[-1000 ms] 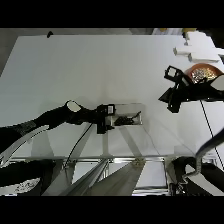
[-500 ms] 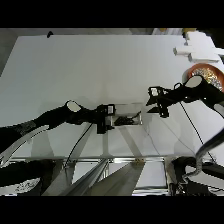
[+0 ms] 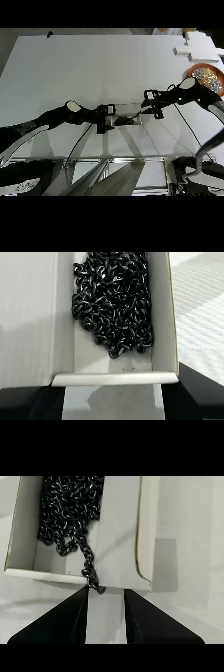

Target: Fold the box and place the chain.

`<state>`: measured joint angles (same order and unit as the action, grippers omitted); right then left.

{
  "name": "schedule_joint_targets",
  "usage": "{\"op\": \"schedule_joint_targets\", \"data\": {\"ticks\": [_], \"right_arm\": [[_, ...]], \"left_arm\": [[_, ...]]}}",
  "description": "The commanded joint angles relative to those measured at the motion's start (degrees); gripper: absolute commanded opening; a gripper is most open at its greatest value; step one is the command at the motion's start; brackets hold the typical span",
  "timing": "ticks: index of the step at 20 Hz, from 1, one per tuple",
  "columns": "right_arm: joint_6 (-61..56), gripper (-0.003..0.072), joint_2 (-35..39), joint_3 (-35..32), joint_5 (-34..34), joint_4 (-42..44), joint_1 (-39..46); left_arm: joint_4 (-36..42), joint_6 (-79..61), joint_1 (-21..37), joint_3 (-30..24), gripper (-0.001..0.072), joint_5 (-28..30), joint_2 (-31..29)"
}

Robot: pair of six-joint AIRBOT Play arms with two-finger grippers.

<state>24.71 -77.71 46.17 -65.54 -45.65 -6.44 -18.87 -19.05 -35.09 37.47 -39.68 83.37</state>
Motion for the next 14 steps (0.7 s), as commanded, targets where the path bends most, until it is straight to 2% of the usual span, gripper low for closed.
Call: {"op": "schedule_joint_targets", "data": {"ticks": [1,3,4,7,8,10,14], "right_arm": [[0.2,0.0217,0.0,-0.2,0.0,0.2,-1.1],[-1.1,0.0185,0.0,-0.2,0.4,-2.2,-1.1],[-2.3,0.0088,0.0,-0.2,0.4,-4.0,-1.1],[-3.7,0.0072,0.2,-0.2,0.2,-5.1,-1.0],[-3.7,0.0030,0.5,-0.2,0.1,-5.0,-1.0],[-5.4,0.0015,1.5,-0.2,0.2,-6.2,-1.0],[-10.3,0.0015,5.9,-0.2,0.1,-11.2,-1.0]], "left_arm": [[0.0,0.0,0.0,0.0,0.0206,0.0,0.0],[0.0,0.0,0.0,0.0,0.0206,0.0,0.0],[0.0,0.0,0.0,0.0,0.0206,0.0,0.0],[0.0,0.0,0.0,0.0,0.0206,0.0,0.0],[0.0,0.0,0.0,0.0,0.0206,0.0,0.0],[0.0,0.0,0.0,0.0,0.0206,0.0,0.0],[0.0,0.0,0.0,0.0,0.0206,0.0,0.0]]}}
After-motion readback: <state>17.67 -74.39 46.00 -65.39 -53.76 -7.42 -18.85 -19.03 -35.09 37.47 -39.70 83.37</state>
